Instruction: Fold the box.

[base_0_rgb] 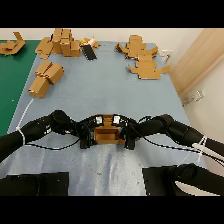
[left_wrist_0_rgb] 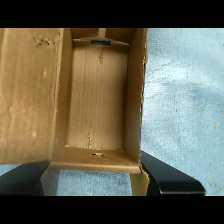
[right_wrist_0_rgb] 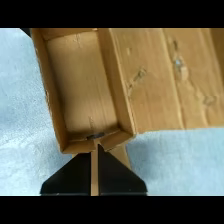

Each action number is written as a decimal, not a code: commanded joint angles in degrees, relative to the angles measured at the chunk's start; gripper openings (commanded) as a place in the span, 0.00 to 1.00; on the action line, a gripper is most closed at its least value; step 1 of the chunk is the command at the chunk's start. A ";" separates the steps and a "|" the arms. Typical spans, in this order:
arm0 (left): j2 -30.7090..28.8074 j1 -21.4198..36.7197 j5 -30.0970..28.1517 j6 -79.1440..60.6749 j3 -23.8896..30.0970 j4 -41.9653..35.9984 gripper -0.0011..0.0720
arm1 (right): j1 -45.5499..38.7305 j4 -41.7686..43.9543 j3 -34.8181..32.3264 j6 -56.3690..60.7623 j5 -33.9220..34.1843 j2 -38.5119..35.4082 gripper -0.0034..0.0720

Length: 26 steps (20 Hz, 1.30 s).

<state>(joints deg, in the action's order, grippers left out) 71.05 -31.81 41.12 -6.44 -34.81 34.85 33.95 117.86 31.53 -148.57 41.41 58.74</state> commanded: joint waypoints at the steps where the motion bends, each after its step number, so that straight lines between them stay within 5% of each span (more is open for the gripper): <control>1: 0.02 0.00 0.09 0.00 -0.02 -0.15 0.76 | 1.09 -0.61 0.35 -0.66 -3.37 0.35 0.08; 6: 0.02 0.00 1.03 -0.02 -0.02 -0.15 0.76 | 2.89 -0.35 0.35 -0.63 -5.16 0.35 0.09; 8: 0.04 0.00 1.03 -0.02 -0.02 -0.15 0.76 | 4.04 -0.11 0.35 -0.61 -5.14 0.35 0.28; 12: 0.04 0.00 1.03 -0.02 -0.02 -0.15 0.76 | 4.37 0.52 0.31 -0.55 -4.85 0.35 0.28; 13: 0.04 0.00 1.03 -0.02 -0.02 -0.15 0.77 | 4.37 0.63 0.31 -0.39 -4.76 0.35 0.33; 14: 0.02 0.00 1.01 -0.02 -0.02 -0.15 0.77 | 4.37 0.76 0.31 -0.39 -4.68 0.35 0.55; 15: 0.02 0.00 1.01 -0.02 -0.02 -0.15 0.76 | 4.37 0.98 0.31 -0.39 -4.28 0.35 0.58; 23: 0.02 0.00 0.90 -0.02 -0.02 -0.15 0.77 | 4.37 1.01 0.28 -0.33 -2.97 0.35 0.58; 26: 0.04 0.00 0.92 -0.02 -0.02 -0.13 0.77 | 3.96 -4.85 0.31 11.41 -2.84 -0.31 0.52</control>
<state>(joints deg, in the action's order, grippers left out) 71.05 -31.81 42.17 -6.48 -34.81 34.63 38.15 117.67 31.83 -145.93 38.24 58.87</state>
